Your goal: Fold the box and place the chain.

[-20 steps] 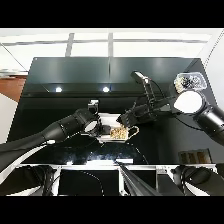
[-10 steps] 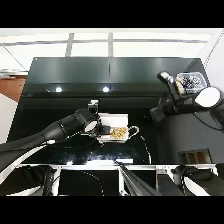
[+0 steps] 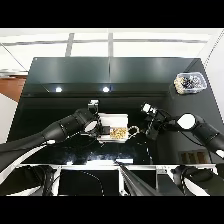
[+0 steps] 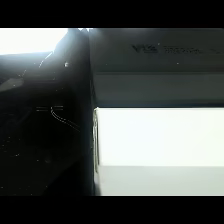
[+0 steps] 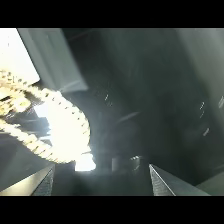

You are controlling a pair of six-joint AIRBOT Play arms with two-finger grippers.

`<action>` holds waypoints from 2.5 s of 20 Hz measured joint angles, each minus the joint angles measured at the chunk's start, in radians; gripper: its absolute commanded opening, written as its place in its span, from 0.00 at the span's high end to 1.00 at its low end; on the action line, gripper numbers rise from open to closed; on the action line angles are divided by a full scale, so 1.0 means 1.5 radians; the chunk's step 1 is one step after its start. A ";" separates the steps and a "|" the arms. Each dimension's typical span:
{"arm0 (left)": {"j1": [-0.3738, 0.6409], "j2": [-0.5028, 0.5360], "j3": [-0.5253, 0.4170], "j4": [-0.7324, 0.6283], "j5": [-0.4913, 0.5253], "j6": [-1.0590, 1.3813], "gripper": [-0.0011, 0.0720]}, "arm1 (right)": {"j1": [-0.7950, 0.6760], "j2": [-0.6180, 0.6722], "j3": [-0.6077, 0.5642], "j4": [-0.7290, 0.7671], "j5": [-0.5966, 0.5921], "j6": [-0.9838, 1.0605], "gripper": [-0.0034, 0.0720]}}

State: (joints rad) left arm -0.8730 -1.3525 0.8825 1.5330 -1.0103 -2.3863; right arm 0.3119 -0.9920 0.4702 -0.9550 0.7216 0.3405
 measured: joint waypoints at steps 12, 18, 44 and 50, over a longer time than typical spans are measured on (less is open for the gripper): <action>0.000 0.000 0.000 0.000 0.000 0.000 0.94 | 0.049 -0.005 -0.039 0.065 -0.028 -0.218 0.02; 0.000 0.000 0.000 0.000 -0.001 0.000 0.94 | 0.053 -0.041 -0.044 0.157 -0.049 -0.301 0.02; 0.000 0.000 0.000 0.000 -0.001 0.000 0.94 | 0.053 -0.090 -0.045 0.237 -0.072 -0.287 0.87; 0.000 0.000 0.000 -0.001 -0.001 0.000 0.94 | 0.053 -0.084 -0.039 0.230 -0.067 -0.234 0.87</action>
State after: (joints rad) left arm -0.8730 -1.3525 0.8829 1.5322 -1.0115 -2.3863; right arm 0.3920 -1.1183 0.4122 -0.6102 0.6209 -0.0105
